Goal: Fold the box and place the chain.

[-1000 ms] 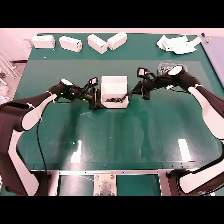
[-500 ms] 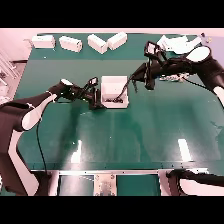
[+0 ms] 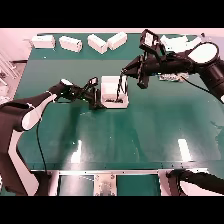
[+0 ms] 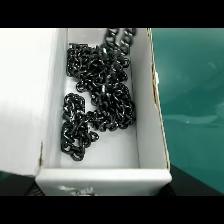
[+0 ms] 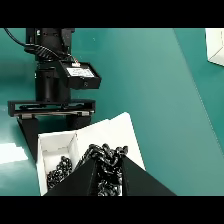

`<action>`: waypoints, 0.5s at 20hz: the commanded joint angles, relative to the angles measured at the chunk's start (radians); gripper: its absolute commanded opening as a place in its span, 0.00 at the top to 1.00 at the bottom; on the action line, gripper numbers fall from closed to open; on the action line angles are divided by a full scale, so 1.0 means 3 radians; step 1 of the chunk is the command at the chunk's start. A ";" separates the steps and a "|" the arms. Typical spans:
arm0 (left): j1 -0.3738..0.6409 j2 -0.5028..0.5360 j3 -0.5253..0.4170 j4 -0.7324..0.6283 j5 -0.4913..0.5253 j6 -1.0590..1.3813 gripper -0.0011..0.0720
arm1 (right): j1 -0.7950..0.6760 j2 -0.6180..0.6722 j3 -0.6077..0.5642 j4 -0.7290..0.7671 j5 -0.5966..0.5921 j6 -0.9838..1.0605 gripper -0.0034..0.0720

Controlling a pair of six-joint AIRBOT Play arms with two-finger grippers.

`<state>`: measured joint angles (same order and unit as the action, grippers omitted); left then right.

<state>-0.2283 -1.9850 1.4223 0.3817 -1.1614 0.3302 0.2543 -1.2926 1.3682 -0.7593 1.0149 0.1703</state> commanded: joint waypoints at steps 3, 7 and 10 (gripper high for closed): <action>0.0001 0.0003 0.0003 0.0001 0.0003 0.0001 0.34 | 0.0061 -0.0107 -0.0086 0.0066 -0.0217 0.0134 0.94; 0.0001 0.0003 0.0003 0.0001 0.0003 0.0001 0.34 | 0.0061 -0.0235 -0.0151 0.0074 -0.0217 0.0207 0.94; 0.0001 0.0003 0.0003 0.0001 0.0003 0.0000 0.34 | 0.0060 -0.0417 -0.0280 0.0146 -0.0224 0.0205 0.94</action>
